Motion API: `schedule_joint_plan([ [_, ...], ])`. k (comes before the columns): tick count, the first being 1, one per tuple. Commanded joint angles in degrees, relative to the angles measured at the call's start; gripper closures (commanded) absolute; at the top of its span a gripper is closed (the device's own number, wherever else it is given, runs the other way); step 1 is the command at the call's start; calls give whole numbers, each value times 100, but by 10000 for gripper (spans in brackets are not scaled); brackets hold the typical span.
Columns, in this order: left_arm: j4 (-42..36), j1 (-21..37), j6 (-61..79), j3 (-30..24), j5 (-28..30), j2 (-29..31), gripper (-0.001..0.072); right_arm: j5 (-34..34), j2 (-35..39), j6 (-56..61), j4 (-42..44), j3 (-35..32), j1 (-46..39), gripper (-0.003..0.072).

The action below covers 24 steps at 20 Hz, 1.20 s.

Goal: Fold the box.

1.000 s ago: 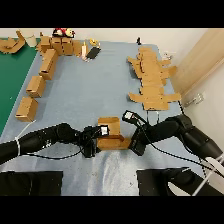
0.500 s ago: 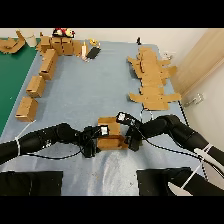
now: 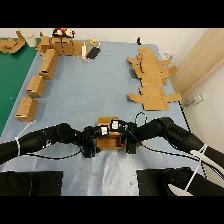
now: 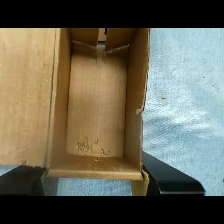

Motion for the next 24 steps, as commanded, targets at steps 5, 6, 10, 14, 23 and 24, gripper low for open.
schedule_joint_plan([
  [5, 0, 2, 0, 2, 0, 0, 261, 549, -197, -254, 76, -2, 428, 504],
  [6, 0, 2, 0, 2, 2, 0, 261, 544, -234, -254, 96, -2, 439, 367],
  [10, 0, 2, 0, 2, 0, 0, 261, 450, -271, -254, 227, -2, 439, 238],
  [14, 0, 2, 0, 2, 0, 0, 261, 304, -271, -254, 223, -2, 439, 238],
  [23, 0, 2, 0, 2, 2, 0, 261, 33, -87, 1137, -780, -2, 428, 256],
  [24, 0, 2, 0, 2, 2, 0, 261, 11, -22, 1373, -929, -2, 428, 256],
])
